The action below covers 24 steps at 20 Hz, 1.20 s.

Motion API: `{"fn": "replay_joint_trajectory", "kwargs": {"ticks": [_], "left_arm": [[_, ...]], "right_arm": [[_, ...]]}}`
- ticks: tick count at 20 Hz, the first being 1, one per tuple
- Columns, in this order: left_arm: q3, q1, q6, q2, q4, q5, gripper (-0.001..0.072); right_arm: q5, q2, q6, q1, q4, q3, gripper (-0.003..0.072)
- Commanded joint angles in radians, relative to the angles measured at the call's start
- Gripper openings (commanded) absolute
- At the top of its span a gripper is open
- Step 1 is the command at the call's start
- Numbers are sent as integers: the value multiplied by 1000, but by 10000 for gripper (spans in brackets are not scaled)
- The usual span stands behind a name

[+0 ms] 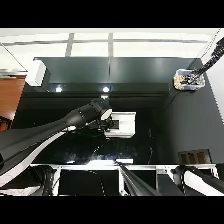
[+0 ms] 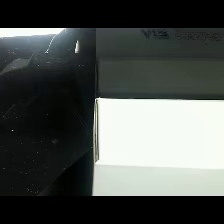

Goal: Fold the box and place the chain.

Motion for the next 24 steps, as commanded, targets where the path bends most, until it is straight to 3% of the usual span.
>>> {"fn": "replay_joint_trajectory", "kwargs": {"ticks": [1,8,14,24], "left_arm": [[0,0,0,0,0,1,26],[0,0,0,0,0,2,26],[0,0,0,0,0,2,27],[0,0,0,0,0,2,26]], "right_arm": [[122,117,-139,12,238,-37,12],[232,164,-154,39,477,-166,12],[229,167,-153,280,483,-371,13],[82,156,-154,463,525,-608,12]]}}
